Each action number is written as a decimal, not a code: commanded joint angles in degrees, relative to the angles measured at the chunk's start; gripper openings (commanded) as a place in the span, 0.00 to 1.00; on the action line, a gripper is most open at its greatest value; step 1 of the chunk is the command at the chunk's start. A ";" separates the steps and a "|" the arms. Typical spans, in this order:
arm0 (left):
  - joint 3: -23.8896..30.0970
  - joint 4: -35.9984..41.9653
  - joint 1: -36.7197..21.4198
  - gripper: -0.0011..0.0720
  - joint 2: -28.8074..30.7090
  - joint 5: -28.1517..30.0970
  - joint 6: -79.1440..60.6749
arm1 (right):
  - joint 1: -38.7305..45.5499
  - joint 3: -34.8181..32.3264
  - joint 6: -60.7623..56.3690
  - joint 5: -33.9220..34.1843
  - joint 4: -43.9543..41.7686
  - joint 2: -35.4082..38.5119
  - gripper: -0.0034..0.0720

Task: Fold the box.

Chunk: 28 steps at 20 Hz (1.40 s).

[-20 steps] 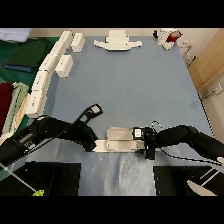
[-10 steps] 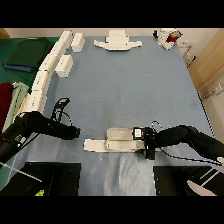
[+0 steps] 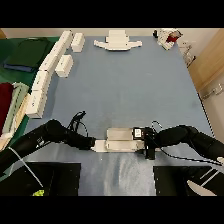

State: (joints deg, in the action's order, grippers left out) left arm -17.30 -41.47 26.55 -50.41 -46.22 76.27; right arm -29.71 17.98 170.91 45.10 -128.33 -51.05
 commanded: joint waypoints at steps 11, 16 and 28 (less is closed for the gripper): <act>-3.82 4.33 3.37 0.67 5.35 0.22 1.46 | -0.02 0.04 -0.02 0.00 -0.02 0.04 0.69; -3.82 4.33 3.39 0.66 5.33 2.36 1.70 | -0.02 0.04 -0.02 0.00 -0.02 0.04 0.69; -14.40 -16.41 19.23 0.62 -4.31 4.68 31.87 | -0.02 0.04 -0.02 0.00 -0.02 0.02 0.69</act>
State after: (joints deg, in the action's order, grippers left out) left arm -27.99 -46.85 40.99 -52.14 -42.35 93.58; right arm -29.71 17.98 170.89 45.10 -128.33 -51.05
